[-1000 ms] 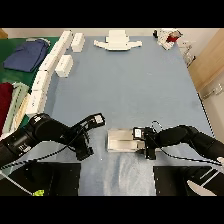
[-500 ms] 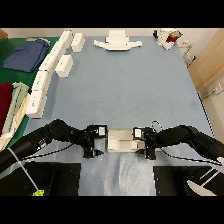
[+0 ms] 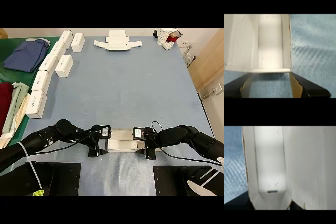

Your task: Fold the box.

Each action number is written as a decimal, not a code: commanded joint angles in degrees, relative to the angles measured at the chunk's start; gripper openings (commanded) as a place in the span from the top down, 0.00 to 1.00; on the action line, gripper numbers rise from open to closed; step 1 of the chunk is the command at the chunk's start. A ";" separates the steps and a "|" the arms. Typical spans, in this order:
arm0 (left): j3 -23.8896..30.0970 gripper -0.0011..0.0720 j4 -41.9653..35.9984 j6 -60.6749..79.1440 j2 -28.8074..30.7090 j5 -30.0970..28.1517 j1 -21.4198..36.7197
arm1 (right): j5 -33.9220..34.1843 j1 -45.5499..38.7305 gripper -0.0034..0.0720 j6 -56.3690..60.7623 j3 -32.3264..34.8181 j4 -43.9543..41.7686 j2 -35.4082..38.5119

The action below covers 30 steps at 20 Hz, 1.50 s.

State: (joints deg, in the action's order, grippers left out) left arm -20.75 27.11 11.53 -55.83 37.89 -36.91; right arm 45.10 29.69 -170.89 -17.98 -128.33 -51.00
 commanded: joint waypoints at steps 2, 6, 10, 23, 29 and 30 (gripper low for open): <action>0.02 0.04 -1.90 1.66 -1.68 -1.22 -2.10 | 0.00 0.04 0.31 0.00 -0.04 0.00 0.00; 0.04 0.04 -3.93 2.56 -4.61 -4.24 -3.96 | 0.00 0.04 0.31 0.00 -0.04 0.00 0.00; -0.22 0.04 -3.23 0.39 -4.96 -5.40 -4.55 | 0.00 0.04 0.31 0.00 -0.04 -0.02 0.00; -0.61 0.35 -2.21 -2.10 -5.42 -6.23 -4.55 | 0.00 0.04 0.31 0.00 -0.04 0.00 0.00; -0.61 0.35 -2.25 -2.10 -5.40 -6.36 -4.52 | 0.00 0.04 0.31 0.00 -0.04 -0.02 0.00; -0.61 0.35 -2.25 -2.10 -5.40 -6.36 -4.52 | 0.00 0.04 0.31 0.00 -0.04 0.00 0.00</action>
